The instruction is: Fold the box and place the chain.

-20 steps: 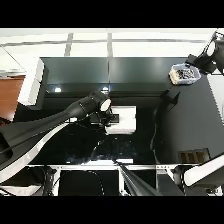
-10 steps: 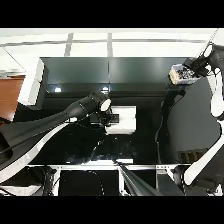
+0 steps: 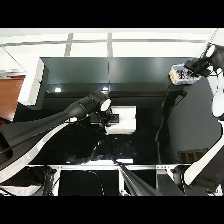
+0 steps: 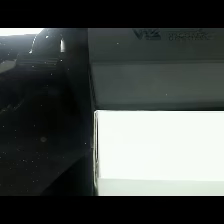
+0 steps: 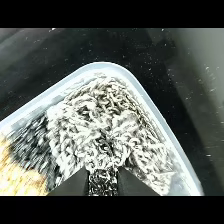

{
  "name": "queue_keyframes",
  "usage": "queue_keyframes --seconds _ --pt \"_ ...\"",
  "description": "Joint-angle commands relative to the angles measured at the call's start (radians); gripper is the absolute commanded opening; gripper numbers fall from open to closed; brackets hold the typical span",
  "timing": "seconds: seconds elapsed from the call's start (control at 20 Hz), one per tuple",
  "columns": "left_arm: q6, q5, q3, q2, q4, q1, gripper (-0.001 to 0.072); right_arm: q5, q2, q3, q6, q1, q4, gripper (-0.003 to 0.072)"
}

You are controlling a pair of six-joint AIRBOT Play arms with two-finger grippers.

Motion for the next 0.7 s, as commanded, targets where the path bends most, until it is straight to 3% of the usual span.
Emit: queue_keyframes --seconds 0.0,0.15,0.5,0.65 --pt "0.0 0.0 0.0 0.0 0.0 0.0 0.0024 0.048 0.106 0.002 -0.167 0.006 0.016 0.0011" --pt "0.0 0.0 0.0 0.0 0.0 0.0 0.0023 0.074 0.266 0.0 -0.283 0.013 0.066 0.0011" --pt "0.0 0.0 0.0 0.0 0.0 0.0 0.0024 0.063 0.661 -0.111 -0.393 0.008 0.446 0.0011" --pt "0.0 0.0 0.0 0.0 0.0 0.0 0.0023 0.132 0.773 -0.121 -0.412 0.01 0.574 0.0011"
